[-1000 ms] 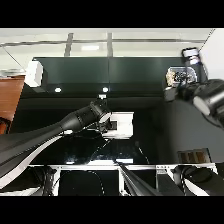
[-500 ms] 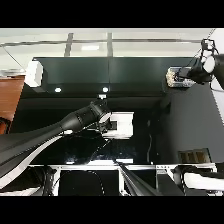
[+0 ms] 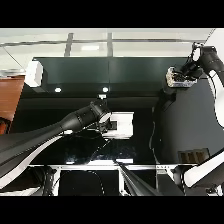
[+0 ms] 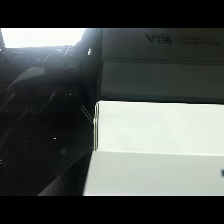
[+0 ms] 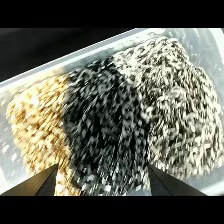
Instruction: Fold the box and place the chain.
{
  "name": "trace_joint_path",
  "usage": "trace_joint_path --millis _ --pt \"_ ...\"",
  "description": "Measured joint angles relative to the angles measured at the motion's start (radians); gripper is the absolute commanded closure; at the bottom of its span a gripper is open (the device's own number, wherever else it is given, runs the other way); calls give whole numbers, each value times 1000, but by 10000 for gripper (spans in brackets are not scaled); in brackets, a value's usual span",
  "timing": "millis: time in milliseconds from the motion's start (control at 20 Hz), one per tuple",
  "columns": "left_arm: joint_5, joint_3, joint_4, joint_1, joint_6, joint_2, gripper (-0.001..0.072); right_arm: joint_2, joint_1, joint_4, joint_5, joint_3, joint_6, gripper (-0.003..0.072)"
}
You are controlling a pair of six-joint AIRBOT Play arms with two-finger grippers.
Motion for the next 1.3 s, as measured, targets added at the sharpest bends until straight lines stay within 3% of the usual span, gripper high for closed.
trace_joint_path --millis 150,200,250,400,750,1050,1300 --pt "0 0 0 0 0 0 681 -33 -5 13 -30 17 -17 92" --pt "0 0 0 0 0 0 681 -41 -6 20 -43 20 -24 178" --pt "0 0 0 0 0 0 681 -50 -6 23 -50 22 -27 208" --pt "0 0 0 0 0 0 681 -64 -8 34 -60 27 -33 668" --pt "0 0 0 0 0 0 681 13 -8 79 16 57 -116 684" --pt "0 0 0 0 0 0 682 290 -12 157 55 63 -256 684" --pt "0 0 0 0 0 0 682 536 0 256 168 63 -334 684"
